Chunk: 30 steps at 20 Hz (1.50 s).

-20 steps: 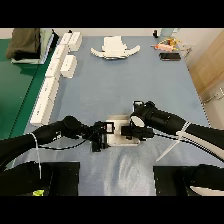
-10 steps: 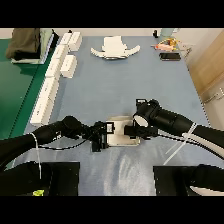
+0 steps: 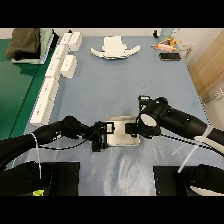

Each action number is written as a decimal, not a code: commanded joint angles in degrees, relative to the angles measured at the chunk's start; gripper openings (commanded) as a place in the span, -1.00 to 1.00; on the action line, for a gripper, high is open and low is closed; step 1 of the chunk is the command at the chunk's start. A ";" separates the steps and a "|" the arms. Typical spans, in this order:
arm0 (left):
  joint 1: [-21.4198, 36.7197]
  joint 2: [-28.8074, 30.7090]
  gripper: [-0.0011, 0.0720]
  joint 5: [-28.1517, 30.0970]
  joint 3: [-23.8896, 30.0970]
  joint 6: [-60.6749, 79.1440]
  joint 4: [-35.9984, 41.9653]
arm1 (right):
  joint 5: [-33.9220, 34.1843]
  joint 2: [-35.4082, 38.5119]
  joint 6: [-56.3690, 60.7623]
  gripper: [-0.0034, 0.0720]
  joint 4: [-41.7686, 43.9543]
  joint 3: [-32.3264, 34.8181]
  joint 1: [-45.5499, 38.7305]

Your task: Fold the box.

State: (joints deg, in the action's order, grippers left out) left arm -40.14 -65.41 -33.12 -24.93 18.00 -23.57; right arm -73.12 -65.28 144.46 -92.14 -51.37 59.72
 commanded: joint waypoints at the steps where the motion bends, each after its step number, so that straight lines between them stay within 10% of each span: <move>1: -0.02 0.04 0.66 0.02 -0.02 -0.02 -0.02 | -0.17 5.75 -0.09 0.08 0.87 -1.18 -0.17; 5: -0.02 0.04 0.66 0.02 -0.02 -0.02 -0.02 | -8.44 12.35 -4.35 -0.91 0.11 -1.14 -7.34; 10: -0.02 0.04 0.66 0.00 -0.02 -0.02 0.00 | -5.86 8.92 -24.83 -0.91 6.93 -0.85 -29.29; 15: -0.02 0.04 0.66 0.00 -0.02 -0.02 -0.02 | -2.64 -7.26 -56.94 -0.91 43.43 -0.87 -48.85; 20: -0.02 0.04 0.66 -0.02 -0.02 -0.02 -0.02 | -8.59 -21.18 -73.24 -0.91 64.26 -2.08 -48.89; 26: -0.02 0.04 0.66 -0.04 -0.02 -0.02 0.00 | -17.09 -21.11 -84.67 -0.90 61.86 -2.36 -41.57; 30: -0.02 0.04 0.66 0.02 -0.02 -0.02 -0.02 | -6.93 -12.07 -88.02 -0.91 52.54 0.72 -34.67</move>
State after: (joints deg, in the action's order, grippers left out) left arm -40.14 -65.41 -33.12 -24.93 17.98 -23.59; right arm -85.62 -82.04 60.90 -34.15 -52.38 20.75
